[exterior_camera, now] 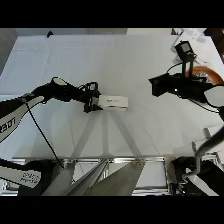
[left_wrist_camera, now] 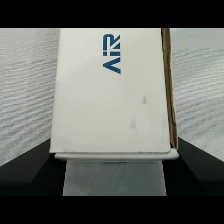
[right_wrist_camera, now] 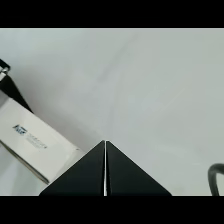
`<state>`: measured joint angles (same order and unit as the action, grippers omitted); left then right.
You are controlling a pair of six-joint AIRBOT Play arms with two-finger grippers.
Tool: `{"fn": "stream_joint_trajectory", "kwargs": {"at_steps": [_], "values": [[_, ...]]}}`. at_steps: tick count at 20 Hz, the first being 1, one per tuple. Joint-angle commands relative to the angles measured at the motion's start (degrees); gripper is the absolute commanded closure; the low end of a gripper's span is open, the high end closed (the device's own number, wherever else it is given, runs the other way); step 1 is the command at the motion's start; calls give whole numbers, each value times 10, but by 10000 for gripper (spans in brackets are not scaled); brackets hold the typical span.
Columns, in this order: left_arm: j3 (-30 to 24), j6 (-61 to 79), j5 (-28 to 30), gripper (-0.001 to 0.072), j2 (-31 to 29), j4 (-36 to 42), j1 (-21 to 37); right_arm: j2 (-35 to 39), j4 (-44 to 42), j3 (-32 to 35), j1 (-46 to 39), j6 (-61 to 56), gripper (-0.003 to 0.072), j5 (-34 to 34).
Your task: Fold the box and place the chain.
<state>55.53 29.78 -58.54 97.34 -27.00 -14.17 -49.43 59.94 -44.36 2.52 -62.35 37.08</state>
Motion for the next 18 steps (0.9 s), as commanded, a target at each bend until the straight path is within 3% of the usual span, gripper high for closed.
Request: {"fn": "stream_joint_trajectory", "kwargs": {"at_steps": [1,18], "values": [[0,0,0,696,0,0,0,21,178,0,-15,-99,676,6],[0,-2,-4,696,0,16,-2,21,183,0,-15,-98,676,8]]}}
